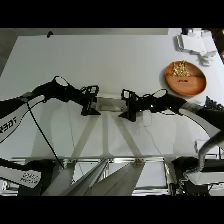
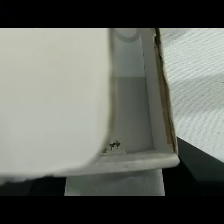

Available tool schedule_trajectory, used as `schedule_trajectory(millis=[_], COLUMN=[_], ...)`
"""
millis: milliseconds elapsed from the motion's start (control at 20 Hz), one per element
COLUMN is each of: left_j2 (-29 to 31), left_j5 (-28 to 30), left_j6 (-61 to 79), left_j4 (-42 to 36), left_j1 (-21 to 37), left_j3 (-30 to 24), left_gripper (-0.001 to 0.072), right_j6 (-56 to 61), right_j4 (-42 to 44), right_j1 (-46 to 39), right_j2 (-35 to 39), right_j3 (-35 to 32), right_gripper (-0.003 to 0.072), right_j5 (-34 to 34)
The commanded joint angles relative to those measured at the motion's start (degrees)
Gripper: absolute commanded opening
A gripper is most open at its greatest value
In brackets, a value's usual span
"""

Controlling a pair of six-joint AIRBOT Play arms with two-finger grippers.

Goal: Fold the box and place the chain.

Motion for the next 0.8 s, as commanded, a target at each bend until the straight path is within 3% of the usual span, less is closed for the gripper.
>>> schedule_trajectory(millis=[0,450,500,550,600,750], left_j2=[-0.04,-0.04,-0.04,-0.04,-0.04,-0.04], left_j5=[0.63,0.63,0.63,0.63,0.63,0.66], left_j6=[-0.04,-0.04,-0.04,-0.04,-0.04,-0.04], left_j4=[0.44,0.44,0.44,0.44,0.44,0.44], left_j1=[-0.04,-0.04,-0.04,-0.04,-0.04,-0.04], left_j3=[-0.04,-0.04,-0.04,-0.04,-0.04,-0.04], left_gripper=[0.0076,0.0076,0.0076,0.0076,0.0076,0.0076], right_j6=[-0.02,-0.04,0.0,0.02,0.09,1.44], right_j4=[0.02,0.92,0.44,-0.9,-2.38,-10.16], right_j1=[0.09,0.09,0.07,0.07,0.07,-0.33], right_j2=[0.02,0.02,0.11,0.42,1.03,4.48], right_j3=[-0.02,-0.02,-0.02,-0.02,-0.02,-0.02], right_gripper=[0.0393,0.0393,0.0432,0.0535,0.0566,0.0567], right_j5=[0.15,0.15,0.0,-0.9,-1.99,-3.56])
